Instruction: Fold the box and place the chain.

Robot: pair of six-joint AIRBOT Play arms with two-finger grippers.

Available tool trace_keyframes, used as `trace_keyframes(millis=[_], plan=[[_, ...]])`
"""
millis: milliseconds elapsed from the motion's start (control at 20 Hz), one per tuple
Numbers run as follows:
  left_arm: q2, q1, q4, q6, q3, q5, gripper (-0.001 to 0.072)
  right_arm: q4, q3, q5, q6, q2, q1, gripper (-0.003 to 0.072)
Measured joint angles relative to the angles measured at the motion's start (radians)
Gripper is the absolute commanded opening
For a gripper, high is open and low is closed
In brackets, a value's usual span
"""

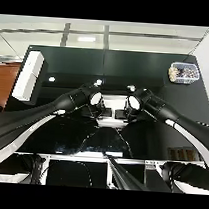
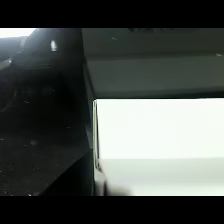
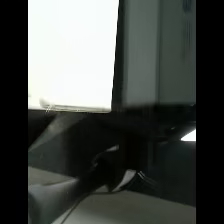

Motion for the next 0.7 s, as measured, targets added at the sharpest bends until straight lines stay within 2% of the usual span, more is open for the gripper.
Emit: trace_keyframes(millis=[200,250,300,450,700], plan=[[0.0,0.0,0.003,0.001,0.0,-0.001,0.0028,-0.001,0.0,-0.007,0.0,0.0,0.0,0.0039],[0.0,0.0,0.005,0.002,0.0,-0.001,0.0027,-0.001,0.0,-0.008,0.0,0.0,0.0,0.0245],[0.0,0.0,0.009,0.004,0.0,-0.007,0.0028,-0.003,0.0,-0.007,-0.001,0.0,-0.001,0.04],[0.0,0.0,0.01,0.005,0.0,-0.007,0.0028,-0.011,0.008,-0.002,-0.021,0.002,-0.005,0.0385],[0.0,0.0,0.006,0.01,0.0,-0.006,0.0027,-0.038,0.069,0.082,-0.162,0.059,-0.016,0.0385]])
